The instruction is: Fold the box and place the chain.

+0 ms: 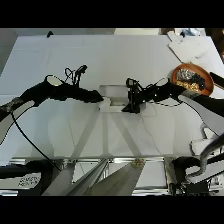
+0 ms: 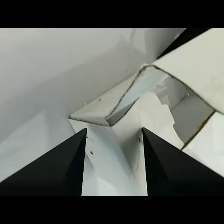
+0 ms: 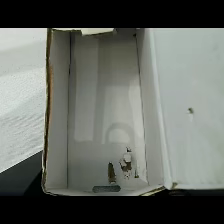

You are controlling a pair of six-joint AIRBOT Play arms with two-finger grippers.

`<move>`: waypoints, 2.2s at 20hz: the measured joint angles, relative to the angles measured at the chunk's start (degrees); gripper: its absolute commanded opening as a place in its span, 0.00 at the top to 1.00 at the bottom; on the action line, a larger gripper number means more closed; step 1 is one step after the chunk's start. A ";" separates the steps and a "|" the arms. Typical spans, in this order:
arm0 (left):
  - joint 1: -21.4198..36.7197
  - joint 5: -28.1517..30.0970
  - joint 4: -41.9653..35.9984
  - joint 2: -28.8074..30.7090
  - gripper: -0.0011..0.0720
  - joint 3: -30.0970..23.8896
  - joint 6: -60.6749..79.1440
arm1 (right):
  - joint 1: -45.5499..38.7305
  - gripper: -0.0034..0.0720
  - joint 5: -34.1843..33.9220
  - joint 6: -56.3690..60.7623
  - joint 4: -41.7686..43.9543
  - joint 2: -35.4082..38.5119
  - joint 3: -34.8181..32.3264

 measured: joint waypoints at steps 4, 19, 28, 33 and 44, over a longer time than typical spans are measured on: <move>-1.14 1.92 3.96 0.04 0.45 0.00 -3.10 | 0.00 0.25 0.04 -0.02 -0.07 0.00 -0.02; -7.08 -0.63 27.39 -0.92 0.53 8.68 -26.08 | 0.04 0.25 0.02 -0.02 -0.13 0.00 0.00; -14.10 -6.40 40.28 -5.14 0.65 14.71 -45.77 | 0.04 0.25 0.02 -0.02 -0.09 0.00 0.00; -16.72 -8.46 45.51 -6.82 0.68 16.72 -58.25 | 0.04 0.25 0.00 0.00 -0.09 0.00 0.00; -18.64 -9.60 46.62 -8.70 0.72 17.22 -63.56 | 0.04 0.25 0.00 -0.09 -0.11 0.02 0.00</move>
